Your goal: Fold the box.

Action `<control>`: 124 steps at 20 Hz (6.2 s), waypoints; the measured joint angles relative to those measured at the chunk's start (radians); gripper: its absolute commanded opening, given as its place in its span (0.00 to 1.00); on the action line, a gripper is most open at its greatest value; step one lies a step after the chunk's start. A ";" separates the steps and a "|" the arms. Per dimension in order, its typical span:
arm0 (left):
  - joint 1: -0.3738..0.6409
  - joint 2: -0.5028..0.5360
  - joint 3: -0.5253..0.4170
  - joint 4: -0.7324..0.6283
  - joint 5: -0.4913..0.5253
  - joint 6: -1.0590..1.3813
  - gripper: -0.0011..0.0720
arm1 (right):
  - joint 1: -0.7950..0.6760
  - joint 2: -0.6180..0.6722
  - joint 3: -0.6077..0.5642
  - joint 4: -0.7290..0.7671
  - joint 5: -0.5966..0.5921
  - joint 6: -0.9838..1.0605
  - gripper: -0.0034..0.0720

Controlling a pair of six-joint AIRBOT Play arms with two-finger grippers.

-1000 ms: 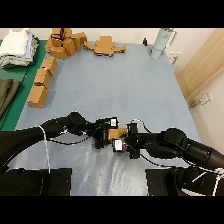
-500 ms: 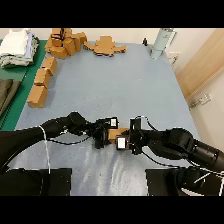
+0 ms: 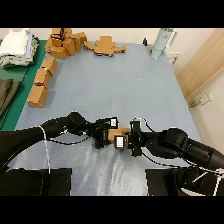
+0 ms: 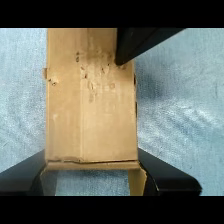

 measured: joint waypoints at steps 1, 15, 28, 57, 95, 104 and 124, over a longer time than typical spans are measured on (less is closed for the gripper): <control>0.000 0.000 0.000 0.000 0.000 0.000 0.42 | 0.000 -0.003 -0.002 0.003 -0.001 0.000 0.05; 0.000 0.000 0.000 0.000 0.000 0.000 0.42 | 0.000 0.071 -0.004 -0.039 -0.067 0.062 0.05; 0.000 0.000 0.000 0.000 0.000 0.000 0.42 | 0.000 0.058 -0.004 -0.130 -0.152 0.138 0.05; 0.000 0.000 0.000 0.000 0.000 0.000 0.42 | 0.000 0.207 0.019 -0.285 -0.180 0.966 0.05; 1.128 0.523 -0.123 0.744 -0.402 -0.992 0.42 | -0.164 0.196 0.019 -0.429 -0.158 1.553 0.05; 1.275 0.517 -0.146 0.730 -0.262 -1.003 0.42 | -0.164 0.164 0.018 -0.439 -0.141 1.554 0.05; 1.208 0.255 -0.117 0.544 0.074 -0.779 0.42 | -0.164 0.097 0.018 -0.416 -0.083 1.555 0.05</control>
